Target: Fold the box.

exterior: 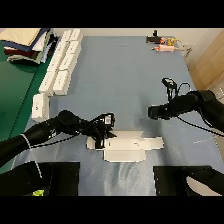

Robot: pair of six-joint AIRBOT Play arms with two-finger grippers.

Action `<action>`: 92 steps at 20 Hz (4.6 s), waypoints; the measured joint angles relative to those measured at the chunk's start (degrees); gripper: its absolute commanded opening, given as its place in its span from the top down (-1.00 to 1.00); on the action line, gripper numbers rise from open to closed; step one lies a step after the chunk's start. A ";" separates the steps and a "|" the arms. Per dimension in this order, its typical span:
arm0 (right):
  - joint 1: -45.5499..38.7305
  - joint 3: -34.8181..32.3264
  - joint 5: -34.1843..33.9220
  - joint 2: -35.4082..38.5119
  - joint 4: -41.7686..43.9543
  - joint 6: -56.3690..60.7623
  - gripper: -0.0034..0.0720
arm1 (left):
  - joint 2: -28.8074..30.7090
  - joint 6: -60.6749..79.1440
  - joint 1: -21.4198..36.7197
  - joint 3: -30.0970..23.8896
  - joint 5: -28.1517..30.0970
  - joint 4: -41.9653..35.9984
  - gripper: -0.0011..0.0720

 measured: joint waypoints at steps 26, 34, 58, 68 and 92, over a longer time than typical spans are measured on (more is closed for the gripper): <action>19.76 -8.85 -20.31 22.60 6.67 -5.38 0.91 | -0.15 -1.79 0.00 0.00 -0.35 0.22 0.94; 47.65 -16.00 -10.14 22.73 -0.85 -8.44 -1.00 | -0.15 -1.79 0.00 0.00 -0.37 0.22 0.94; 52.87 -16.79 2.25 18.03 -26.56 8.35 -0.95 | -0.15 -1.79 0.00 0.00 -0.35 0.20 0.94; 52.19 -16.79 -0.94 19.56 -32.28 12.66 -1.00 | -0.15 -1.79 0.00 0.00 -0.37 0.22 0.94; 6.91 -13.86 -5.35 6.67 22.56 -78.68 -1.00 | -0.15 -1.79 0.00 0.00 -0.35 0.20 0.93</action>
